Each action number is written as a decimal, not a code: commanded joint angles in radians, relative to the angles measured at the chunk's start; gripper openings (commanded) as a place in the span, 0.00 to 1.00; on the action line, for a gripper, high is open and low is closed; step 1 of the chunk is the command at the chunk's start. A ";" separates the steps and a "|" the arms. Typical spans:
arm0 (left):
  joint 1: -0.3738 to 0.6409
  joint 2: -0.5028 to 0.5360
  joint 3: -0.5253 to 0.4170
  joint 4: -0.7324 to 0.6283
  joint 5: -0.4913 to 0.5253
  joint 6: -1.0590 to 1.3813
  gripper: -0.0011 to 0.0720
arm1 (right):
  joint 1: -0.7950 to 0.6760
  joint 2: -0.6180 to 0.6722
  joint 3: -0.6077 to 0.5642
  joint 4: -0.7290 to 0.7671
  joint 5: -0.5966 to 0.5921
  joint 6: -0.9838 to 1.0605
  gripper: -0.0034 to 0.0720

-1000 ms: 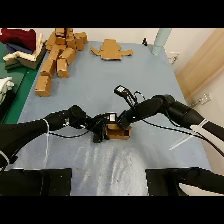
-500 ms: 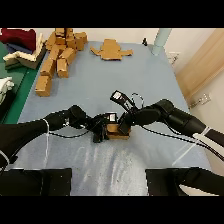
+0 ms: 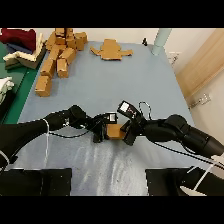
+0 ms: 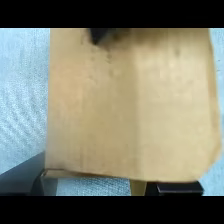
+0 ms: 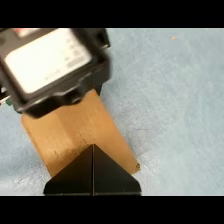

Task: Fold the box.

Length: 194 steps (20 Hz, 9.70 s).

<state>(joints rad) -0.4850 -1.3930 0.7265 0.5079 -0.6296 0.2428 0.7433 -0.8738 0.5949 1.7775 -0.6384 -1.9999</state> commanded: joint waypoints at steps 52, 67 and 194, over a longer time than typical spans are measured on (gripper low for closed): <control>-0.001 0.000 0.000 0.000 0.000 0.000 0.56 | 0.188 -0.029 -0.056 -0.395 0.143 -0.224 0.73; -0.001 0.000 0.000 0.000 0.000 0.000 0.56 | 0.154 0.019 -0.054 -0.429 0.185 -0.218 0.40; 1.063 0.264 0.011 0.509 -0.153 -0.845 0.56 | 0.204 0.126 -0.015 -0.664 -0.412 1.585 0.05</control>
<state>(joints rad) 0.4171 -1.1404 0.7406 0.9546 -0.7540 -0.5266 0.9470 -0.7280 0.5800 1.1275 -1.0542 -0.4183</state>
